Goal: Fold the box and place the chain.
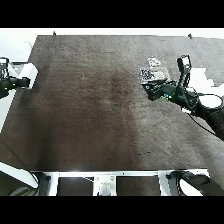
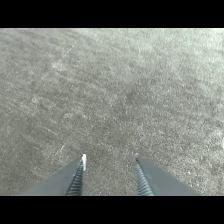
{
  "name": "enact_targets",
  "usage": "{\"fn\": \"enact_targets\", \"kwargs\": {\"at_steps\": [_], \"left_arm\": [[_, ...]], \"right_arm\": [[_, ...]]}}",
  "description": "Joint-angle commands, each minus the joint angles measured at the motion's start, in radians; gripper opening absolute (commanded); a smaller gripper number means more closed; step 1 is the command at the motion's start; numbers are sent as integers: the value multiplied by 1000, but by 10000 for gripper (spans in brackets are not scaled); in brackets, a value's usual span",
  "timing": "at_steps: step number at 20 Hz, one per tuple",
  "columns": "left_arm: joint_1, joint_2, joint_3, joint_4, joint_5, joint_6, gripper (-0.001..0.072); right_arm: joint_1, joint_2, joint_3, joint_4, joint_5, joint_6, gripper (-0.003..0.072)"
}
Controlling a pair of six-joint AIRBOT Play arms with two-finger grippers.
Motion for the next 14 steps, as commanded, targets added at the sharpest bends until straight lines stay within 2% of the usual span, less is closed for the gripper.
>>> {"fn": "enact_targets", "kwargs": {"at_steps": [1,2,3,4,6,10,12,14], "left_arm": [[14,12,1,86,-66,-10,720],[27,25,1,134,-108,-32,720],[45,38,1,161,-134,-73,720],[61,51,1,167,-153,-89,720],[98,89,1,183,-236,-95,720],[148,205,1,196,-510,-106,720],[147,284,1,168,-675,-124,720],[146,338,1,12,-912,-116,17]], "right_arm": [[1,1,18,13,1,-18,491],[1,2,23,13,1,-18,528],[1,3,25,13,1,-19,531],[1,7,27,13,1,-36,533],[1,21,26,12,1,-51,590],[1,82,26,12,1,-61,576],[1,127,26,12,22,-59,323],[1,169,26,12,49,-23,11]]}}
